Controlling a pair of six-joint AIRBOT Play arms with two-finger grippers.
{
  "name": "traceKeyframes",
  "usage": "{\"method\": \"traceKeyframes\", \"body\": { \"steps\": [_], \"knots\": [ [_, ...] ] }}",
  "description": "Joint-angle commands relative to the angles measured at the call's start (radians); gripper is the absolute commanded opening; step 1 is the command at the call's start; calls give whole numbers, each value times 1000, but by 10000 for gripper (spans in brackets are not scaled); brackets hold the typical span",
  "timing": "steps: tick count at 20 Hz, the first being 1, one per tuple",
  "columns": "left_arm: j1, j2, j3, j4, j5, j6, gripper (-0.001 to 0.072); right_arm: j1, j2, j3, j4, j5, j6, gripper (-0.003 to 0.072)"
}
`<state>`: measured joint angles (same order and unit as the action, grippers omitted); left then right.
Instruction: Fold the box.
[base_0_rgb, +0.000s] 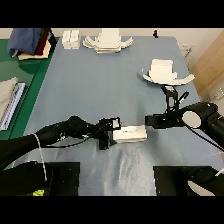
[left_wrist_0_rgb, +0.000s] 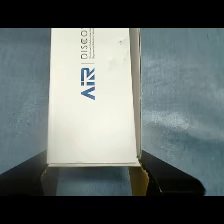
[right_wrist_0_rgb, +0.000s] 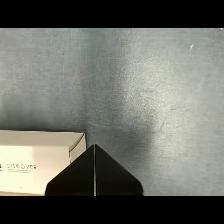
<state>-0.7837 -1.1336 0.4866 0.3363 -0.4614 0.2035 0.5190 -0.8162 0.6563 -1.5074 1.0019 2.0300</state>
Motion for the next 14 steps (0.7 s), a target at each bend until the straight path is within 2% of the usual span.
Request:
{"method": "traceKeyframes", "body": {
  "steps": [1, 4, 8, 11, 13, 14],
  "knots": [
    [21, 55, 11, 10, 75, -154, 522, -8, -12, 24, -2, 11, 80, 6],
    [175, 113, 11, 122, 114, -372, 522, -8, -11, 24, -126, 11, 238, 6],
    [555, 118, 26, 389, 114, -619, 523, -8, -12, 30, -162, -20, 274, 6],
    [878, 47, 97, 424, 112, -690, 522, -8, -12, 30, -159, -52, 275, 6],
    [1022, -37, 183, 424, 82, -719, 523, -8, -12, 30, -159, -62, 280, 6],
    [1063, -84, 233, 424, 52, -723, 522, -8, -12, 30, -159, -64, 285, 6]
  ]
}}
